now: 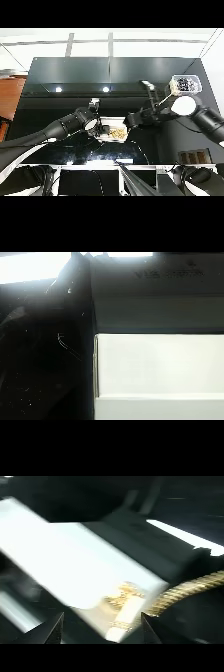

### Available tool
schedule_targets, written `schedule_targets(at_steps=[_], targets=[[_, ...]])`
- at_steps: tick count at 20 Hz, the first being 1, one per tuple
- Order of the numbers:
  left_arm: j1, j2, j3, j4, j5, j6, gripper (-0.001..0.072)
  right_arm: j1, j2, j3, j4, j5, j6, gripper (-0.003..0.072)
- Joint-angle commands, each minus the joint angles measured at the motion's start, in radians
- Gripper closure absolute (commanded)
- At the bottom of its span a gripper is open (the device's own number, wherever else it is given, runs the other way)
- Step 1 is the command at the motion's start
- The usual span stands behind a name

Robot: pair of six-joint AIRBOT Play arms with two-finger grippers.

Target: Fold the box and place the chain.

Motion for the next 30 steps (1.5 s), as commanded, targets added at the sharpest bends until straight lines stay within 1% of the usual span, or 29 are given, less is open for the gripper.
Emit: schedule_targets(at_steps=[1,2,3,4,5,7,9,11,14,15,18,19,21,22,23,24,25,27,30], targets=[[0.000,-0.001,0.000,0.000,0.000,0.001,0.0679,-0.159,0.071,-0.001,-0.225,0.064,0.039,0.0134],[0.000,-0.001,0.000,0.000,0.000,0.001,0.0679,-0.208,0.076,-0.002,-0.316,0.047,0.092,0.0132],[0.000,-0.001,0.000,0.000,0.000,0.001,0.0679,-0.251,0.075,-0.010,-0.423,0.017,0.159,-0.0026],[0.000,-0.001,0.000,0.000,0.000,0.001,0.0679,-0.293,0.069,-0.025,-0.523,-0.030,0.212,-0.0019],[0.000,-0.001,0.000,0.000,0.000,0.001,0.0679,-0.330,0.051,-0.035,-0.578,-0.068,0.268,-0.0019],[0.000,-0.001,0.000,0.000,0.000,0.001,0.0679,-0.402,-0.023,-0.034,-0.591,-0.158,0.335,-0.0018],[0.000,-0.001,0.000,0.000,0.000,0.001,0.0679,-0.438,-0.112,-0.030,-0.591,-0.269,0.416,-0.0018],[0.000,-0.001,0.000,0.000,-0.002,0.001,0.0679,-0.447,-0.225,0.008,-0.591,-0.317,0.488,-0.0016],[0.000,-0.001,0.000,0.000,-0.006,0.001,0.0679,-0.446,-0.382,0.103,-0.587,-0.324,0.550,-0.0006],[0.000,-0.001,0.000,0.000,-0.006,0.001,0.0679,-0.446,-0.423,0.137,-0.584,-0.324,0.575,0.0102],[0.000,-0.001,0.000,-0.003,-0.006,0.001,0.0679,-0.446,-0.499,0.203,-0.576,-0.324,0.603,0.0109],[0.000,-0.001,0.000,-0.003,-0.006,0.001,0.0679,-0.447,-0.514,0.214,-0.573,-0.323,0.606,0.0214],[0.000,-0.001,0.000,-0.003,-0.006,0.001,0.0679,-0.449,-0.519,0.217,-0.574,-0.335,0.607,0.0357],[0.000,-0.001,0.000,-0.003,-0.006,0.001,0.0679,-0.451,-0.519,0.218,-0.574,-0.334,0.607,0.0392],[0.000,-0.001,0.000,-0.003,-0.006,0.001,0.0679,-0.454,-0.519,0.218,-0.574,-0.322,0.606,0.0392],[0.000,-0.001,0.000,-0.003,-0.006,0.001,0.0679,-0.457,-0.517,0.219,-0.574,-0.305,0.602,0.0537],[0.000,-0.001,0.000,-0.003,-0.006,0.001,0.0679,-0.458,-0.513,0.224,-0.574,-0.280,0.583,0.0665],[0.000,-0.001,0.000,-0.003,-0.006,0.001,0.0679,-0.458,-0.478,0.230,-0.573,-0.269,0.499,0.0665],[0.000,-0.001,0.000,-0.003,-0.006,0.001,0.0679,-0.458,-0.342,0.230,-0.567,-0.265,0.360,0.0666]])
